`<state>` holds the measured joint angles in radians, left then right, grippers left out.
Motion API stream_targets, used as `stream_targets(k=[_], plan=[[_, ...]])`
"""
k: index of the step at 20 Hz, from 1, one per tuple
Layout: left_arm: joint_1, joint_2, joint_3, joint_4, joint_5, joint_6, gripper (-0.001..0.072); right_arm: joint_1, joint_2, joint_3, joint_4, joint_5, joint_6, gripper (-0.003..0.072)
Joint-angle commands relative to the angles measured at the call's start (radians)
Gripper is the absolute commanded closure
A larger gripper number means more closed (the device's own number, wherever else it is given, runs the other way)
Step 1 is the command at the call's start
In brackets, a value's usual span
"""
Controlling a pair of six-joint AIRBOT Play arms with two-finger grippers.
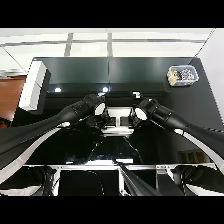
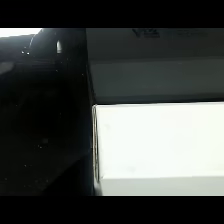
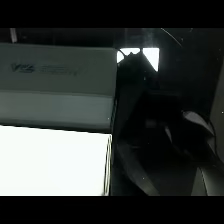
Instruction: Fold the box and place the chain.
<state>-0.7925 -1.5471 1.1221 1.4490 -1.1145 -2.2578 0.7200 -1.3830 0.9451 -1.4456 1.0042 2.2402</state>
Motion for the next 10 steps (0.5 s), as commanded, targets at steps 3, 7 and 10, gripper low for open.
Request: stream_targets(k=[3,7,10], plan=[[0.001,0.000,0.000,0.005,0.002,0.003,0.0683,0.014,-0.002,0.001,0.009,0.006,0.024,0.0675],[0.001,0.000,0.000,0.005,0.002,0.003,0.0683,0.014,-0.001,0.010,0.046,0.006,0.027,0.0477],[0.001,0.000,0.000,0.005,0.002,0.003,0.0683,0.014,-0.002,0.015,0.048,0.006,0.027,0.0479]])
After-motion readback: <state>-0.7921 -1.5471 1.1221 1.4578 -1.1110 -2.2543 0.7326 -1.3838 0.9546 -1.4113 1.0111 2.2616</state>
